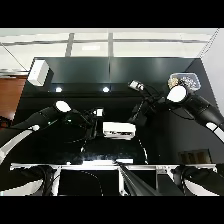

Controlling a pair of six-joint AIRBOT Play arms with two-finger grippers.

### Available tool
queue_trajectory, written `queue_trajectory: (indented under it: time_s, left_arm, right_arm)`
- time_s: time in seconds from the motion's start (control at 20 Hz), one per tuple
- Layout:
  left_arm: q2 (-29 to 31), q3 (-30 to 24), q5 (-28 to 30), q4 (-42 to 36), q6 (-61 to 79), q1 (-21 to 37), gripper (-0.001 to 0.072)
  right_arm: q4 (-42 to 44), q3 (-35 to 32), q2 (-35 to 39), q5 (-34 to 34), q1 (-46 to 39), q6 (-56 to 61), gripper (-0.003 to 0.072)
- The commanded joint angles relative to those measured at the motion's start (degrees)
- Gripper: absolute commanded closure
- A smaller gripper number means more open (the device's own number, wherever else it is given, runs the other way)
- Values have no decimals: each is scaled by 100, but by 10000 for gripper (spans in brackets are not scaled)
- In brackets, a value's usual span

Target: Fold the box and place the chain.

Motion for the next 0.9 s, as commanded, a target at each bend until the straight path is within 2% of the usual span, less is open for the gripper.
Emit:
queue_trajectory:
  time_s: [0.0, 0.15, 0.35, 0.6, 0.75, 0.85]
  left_arm:
    - [-2, 0, 17, 15, -13, 0, 239]
    - [-2, 0, 17, 15, -13, 0, 239]
    - [-2, 0, 17, 15, -13, 0, 239]
    - [-2, 0, 17, 17, -13, 0, 239]
    - [-2, 0, 17, 17, -11, 0, 239]
    - [-2, 0, 15, 20, -9, -2, 239]
  right_arm:
    - [11, -201, -15, 50, 229, -1012, 22]
    - [52, -282, -15, -361, 527, -1434, 22]
    - [33, -269, 46, 66, 719, -1746, 22]
    - [46, -267, 247, 146, 719, -1700, 22]
    - [-24, -319, 243, 87, 730, -1617, 22]
    - [-15, -448, 243, -219, 730, -1499, 22]
